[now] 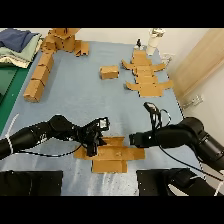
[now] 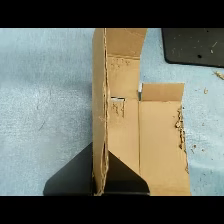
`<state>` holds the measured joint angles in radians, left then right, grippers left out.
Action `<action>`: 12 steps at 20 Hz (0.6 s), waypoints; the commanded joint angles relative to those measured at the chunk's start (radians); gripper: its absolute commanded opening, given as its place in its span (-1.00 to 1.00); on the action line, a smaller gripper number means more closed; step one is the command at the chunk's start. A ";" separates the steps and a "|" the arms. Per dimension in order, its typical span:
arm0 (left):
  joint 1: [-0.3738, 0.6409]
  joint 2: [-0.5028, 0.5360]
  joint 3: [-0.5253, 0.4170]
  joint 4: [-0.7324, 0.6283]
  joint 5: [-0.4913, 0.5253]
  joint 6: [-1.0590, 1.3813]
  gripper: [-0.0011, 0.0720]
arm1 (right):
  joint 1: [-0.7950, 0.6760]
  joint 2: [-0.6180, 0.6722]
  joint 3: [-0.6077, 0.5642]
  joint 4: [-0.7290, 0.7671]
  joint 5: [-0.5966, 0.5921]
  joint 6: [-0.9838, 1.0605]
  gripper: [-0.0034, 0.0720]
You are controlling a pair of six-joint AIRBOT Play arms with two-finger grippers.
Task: Fold the box.
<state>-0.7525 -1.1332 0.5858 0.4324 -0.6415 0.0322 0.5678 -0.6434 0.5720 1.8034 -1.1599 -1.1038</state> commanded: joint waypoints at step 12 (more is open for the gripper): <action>0.000 0.000 0.000 -0.006 0.010 -0.033 -0.94 | 0.099 -0.068 -0.222 -0.139 0.114 0.166 -0.91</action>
